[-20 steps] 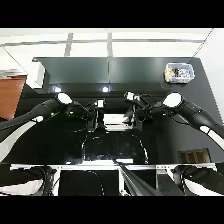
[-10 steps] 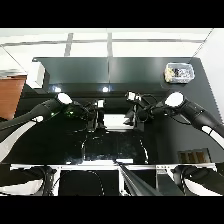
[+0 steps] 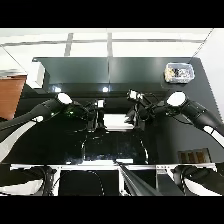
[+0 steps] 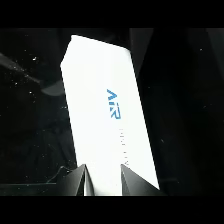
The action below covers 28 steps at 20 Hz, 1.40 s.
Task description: Fold the box and place the chain.
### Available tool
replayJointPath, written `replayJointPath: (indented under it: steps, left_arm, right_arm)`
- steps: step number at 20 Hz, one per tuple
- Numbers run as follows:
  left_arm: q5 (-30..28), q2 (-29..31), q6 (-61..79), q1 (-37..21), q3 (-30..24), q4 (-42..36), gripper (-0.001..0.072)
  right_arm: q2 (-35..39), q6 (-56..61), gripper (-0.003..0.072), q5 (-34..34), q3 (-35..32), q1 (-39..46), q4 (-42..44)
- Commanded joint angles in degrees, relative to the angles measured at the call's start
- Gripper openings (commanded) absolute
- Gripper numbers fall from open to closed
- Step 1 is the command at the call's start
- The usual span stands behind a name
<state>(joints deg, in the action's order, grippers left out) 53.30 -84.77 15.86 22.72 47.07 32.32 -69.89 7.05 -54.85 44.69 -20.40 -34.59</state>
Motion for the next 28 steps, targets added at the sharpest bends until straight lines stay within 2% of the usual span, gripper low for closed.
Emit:
replayJointPath:
  steps: [1,8,27,28]
  left_arm:
    - [0.0,0.0,0.0,0.0,0.0,0.0,0.0477]
    - [0.0,0.0,0.0,0.0,0.0,0.0,0.0478]
    - [0.0,0.0,0.0,0.0,0.0,0.0,0.0477]
    - [0.0,0.0,0.0,0.0,0.0,0.0,0.0478]
  right_arm:
    - [0.0,0.0,0.0237,1.1,0.1,0.0,0.0]
    - [0.0,0.2,0.0237,1.1,0.0,0.0,-2.8]
    - [-0.2,1.3,0.0242,0.6,0.0,0.0,-3.0]
    - [-0.2,1.4,0.0273,0.6,0.0,0.0,-3.0]
